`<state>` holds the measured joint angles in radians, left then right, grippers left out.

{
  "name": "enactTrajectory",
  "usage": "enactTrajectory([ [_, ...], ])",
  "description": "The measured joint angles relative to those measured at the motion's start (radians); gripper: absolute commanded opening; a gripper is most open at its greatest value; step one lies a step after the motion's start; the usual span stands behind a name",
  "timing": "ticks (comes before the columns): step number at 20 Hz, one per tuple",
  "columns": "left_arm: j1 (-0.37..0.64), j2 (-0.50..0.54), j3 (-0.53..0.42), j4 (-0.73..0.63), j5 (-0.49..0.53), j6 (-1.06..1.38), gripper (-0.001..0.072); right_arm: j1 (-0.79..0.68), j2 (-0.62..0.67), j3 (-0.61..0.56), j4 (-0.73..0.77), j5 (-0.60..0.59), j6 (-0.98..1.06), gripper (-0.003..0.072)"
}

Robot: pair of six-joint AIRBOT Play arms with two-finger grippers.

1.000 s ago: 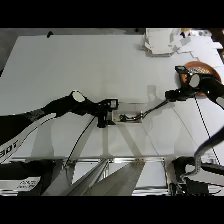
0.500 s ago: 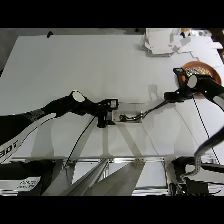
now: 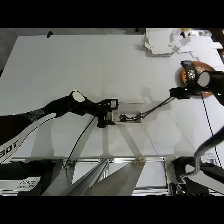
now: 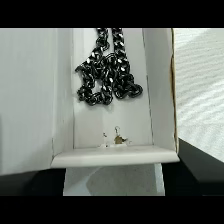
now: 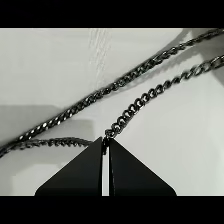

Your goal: Fold the box and place the chain.

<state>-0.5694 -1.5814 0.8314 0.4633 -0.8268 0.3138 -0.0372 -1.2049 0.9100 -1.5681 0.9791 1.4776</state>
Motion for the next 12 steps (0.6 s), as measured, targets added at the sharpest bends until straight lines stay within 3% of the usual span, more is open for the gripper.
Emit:
enactTrajectory([
  [6, 0.0, 0.0, 0.0, 0.0, 0.0, 0.0, 0.0253, 0.0, 0.352, 0.0, 0.046, 0.07, -0.034, 0.0017],
  [12, 0.0, 0.0, 0.0, 0.0, 0.0, 0.0, 0.0253, 0.0, 0.614, 0.0, 0.3, 0.169, -0.121, 0.0017],
])
